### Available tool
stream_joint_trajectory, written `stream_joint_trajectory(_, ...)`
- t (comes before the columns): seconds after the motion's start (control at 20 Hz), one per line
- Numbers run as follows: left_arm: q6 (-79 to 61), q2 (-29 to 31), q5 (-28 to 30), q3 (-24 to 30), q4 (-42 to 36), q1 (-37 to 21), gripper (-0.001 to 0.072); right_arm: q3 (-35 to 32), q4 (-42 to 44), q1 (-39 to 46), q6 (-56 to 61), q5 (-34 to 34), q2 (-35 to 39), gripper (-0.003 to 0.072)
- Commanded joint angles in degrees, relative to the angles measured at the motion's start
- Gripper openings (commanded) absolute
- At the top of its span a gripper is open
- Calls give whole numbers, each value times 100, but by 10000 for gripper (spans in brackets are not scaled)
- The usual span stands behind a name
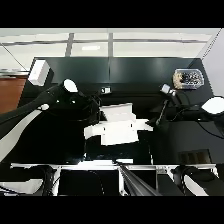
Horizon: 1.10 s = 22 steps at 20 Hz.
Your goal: Fold the box and place the chain.
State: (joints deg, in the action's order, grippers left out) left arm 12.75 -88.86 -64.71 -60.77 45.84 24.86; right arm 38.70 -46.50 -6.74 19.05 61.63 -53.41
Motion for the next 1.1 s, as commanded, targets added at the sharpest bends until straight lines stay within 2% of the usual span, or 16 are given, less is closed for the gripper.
stream_joint_trajectory(0.0, -337, -15, 717, 42, 304, 278, 24, -149, -396, -616, -516, -385, -138, 702)
stream_joint_trajectory(0.1, -358, -116, 914, 42, 306, 297, 24, -411, -426, -857, -730, -649, -188, 702)
stream_joint_trajectory(0.45, -367, -162, 898, 42, 319, 295, 25, -1172, -577, -1360, -754, -1126, -201, 702)
stream_joint_trajectory(0.65, -367, -162, 898, 42, 319, 295, 25, -1513, -249, -1923, -756, -2269, -334, 702)
stream_joint_trajectory(0.85, -367, -162, 898, 42, 317, 295, 24, -1561, 254, -2345, -940, -3351, -369, 702)
stream_joint_trajectory(0.9, -367, -162, 901, 42, 317, 295, 25, -1515, 114, -2387, -1145, -3373, -369, 701)
stream_joint_trajectory(1.0, -367, -162, 898, 42, 319, 293, 24, -1158, -474, -2240, -1143, -2857, -369, 701)
stream_joint_trajectory(1.05, -365, -162, 898, 42, 317, 293, 24, -966, -417, -2105, -1145, -2597, -369, 701)
